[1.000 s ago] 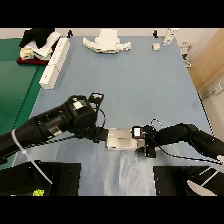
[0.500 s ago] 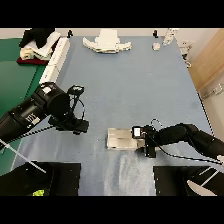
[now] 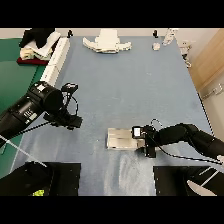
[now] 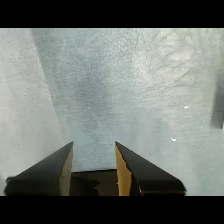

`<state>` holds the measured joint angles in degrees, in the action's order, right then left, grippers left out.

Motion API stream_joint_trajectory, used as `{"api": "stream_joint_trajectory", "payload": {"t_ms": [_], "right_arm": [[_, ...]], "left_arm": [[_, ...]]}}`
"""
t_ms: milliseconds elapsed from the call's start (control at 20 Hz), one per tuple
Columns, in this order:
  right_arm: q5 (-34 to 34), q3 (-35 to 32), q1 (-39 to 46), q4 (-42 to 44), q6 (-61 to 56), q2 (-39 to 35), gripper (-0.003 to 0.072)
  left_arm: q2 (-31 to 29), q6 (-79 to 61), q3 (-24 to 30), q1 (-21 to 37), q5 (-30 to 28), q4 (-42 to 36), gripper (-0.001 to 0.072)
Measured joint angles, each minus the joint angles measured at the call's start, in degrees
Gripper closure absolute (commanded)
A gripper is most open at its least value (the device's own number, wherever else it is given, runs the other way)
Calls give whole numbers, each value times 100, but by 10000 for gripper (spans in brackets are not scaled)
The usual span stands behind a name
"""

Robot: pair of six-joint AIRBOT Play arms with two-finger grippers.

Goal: Fold the box.

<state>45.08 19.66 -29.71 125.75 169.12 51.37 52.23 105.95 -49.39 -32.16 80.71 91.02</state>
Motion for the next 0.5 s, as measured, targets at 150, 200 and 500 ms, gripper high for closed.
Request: {"api": "stream_joint_trajectory", "payload": {"t_ms": [150, 200, 500], "right_arm": [[0, 0, 0, 0, -2, 0, 239], [0, 0, 0, 2, -2, 0, 239], [0, 0, 0, 2, -2, 0, 239]], "left_arm": [[0, -33, 7, 33, 15, 31, 324], [2, -37, 11, 31, 20, 33, 324], [-4, -479, 11, 42, 26, 46, 697]]}}
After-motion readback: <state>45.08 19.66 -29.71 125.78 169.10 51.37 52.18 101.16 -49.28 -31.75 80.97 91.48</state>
